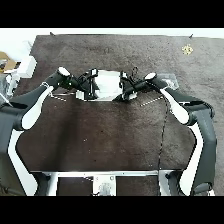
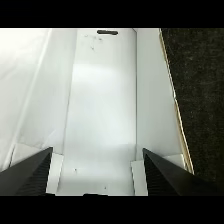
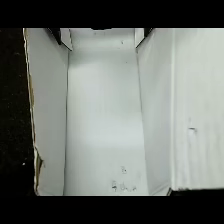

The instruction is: Fold the box and place the chain.

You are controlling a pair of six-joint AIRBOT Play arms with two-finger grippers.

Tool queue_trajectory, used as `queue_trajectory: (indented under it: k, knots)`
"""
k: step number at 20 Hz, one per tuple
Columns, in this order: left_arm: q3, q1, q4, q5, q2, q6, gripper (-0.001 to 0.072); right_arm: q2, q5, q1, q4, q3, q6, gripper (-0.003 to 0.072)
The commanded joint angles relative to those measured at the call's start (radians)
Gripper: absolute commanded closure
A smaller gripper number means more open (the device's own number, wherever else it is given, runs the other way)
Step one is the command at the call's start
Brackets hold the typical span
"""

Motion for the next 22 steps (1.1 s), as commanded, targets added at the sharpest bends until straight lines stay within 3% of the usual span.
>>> queue_trajectory:
  k: [1, 4, 5, 6, 9, 12, 17, 22]
  knots:
    - [0.000, 0.001, 0.002, 0.002, -0.001, -0.011, -0.0004, 0.000, 0.000, 0.001, 0.002, 0.000, 0.001, 0.0230]
    - [0.001, 0.005, 0.004, 0.023, -0.001, -0.060, 0.0027, 0.000, 0.000, 0.001, 0.002, 0.000, 0.001, 0.0230]
    - [0.001, 0.014, 0.019, 0.022, 0.001, -0.079, 0.0235, 0.000, 0.000, 0.001, 0.002, 0.000, 0.001, 0.0230]
    - [0.001, 0.024, 0.033, 0.018, 0.003, -0.096, 0.0383, 0.000, 0.000, 0.001, 0.001, 0.000, 0.001, 0.0230]
    - [0.018, 0.085, 0.029, -0.073, 0.015, -0.183, 0.0698, 0.000, 0.000, 0.001, 0.002, 0.000, 0.001, 0.0230]
    - [0.057, 0.130, 0.047, -0.134, 0.053, -0.401, 0.0701, 0.000, 0.000, 0.001, 0.001, 0.000, 0.001, 0.0230]
    - [0.057, 0.171, 0.197, 0.018, 0.203, -0.845, 0.0700, 0.000, 0.000, 0.001, 0.001, 0.000, 0.001, 0.0230]
    - [0.042, 0.282, 0.201, -0.066, 0.220, -1.106, 0.0699, 0.000, 0.000, 0.001, 0.001, 0.000, 0.001, 0.0230]
